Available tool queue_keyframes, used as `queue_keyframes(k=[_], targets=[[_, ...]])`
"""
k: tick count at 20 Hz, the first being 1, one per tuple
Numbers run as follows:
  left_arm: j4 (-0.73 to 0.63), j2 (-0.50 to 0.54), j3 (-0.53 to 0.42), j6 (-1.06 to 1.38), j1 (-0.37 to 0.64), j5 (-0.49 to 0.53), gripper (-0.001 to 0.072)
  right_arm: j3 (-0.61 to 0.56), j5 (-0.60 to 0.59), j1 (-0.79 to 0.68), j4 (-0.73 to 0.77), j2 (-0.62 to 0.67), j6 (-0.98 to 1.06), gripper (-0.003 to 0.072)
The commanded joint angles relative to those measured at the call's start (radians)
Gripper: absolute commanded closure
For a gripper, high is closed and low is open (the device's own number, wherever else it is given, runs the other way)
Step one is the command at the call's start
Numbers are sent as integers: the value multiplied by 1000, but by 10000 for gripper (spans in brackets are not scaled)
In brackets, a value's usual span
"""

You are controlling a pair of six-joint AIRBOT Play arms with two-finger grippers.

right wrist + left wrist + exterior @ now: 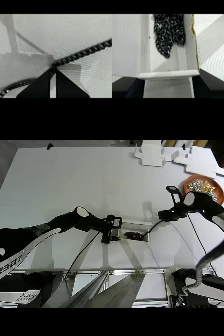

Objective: Fold the box and place the chain.

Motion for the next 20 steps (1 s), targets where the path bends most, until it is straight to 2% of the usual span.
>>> queue_keyframes(k=[1,5,9,12,16,20], targets=[[0,0,0,0,0,0,573,-1,8,0,14,34,-1,665],[0,0,0,0,0,0,573,-1,109,39,14,222,-1,665],[0,0,0,0,0,0,573,-2,290,157,16,411,-1,665],[0,0,0,0,0,-1,573,-3,361,247,37,541,37,665],[0,0,0,0,0,0,573,-3,357,359,137,689,103,665],[0,0,0,0,0,0,573,-3,251,480,228,733,105,665]])
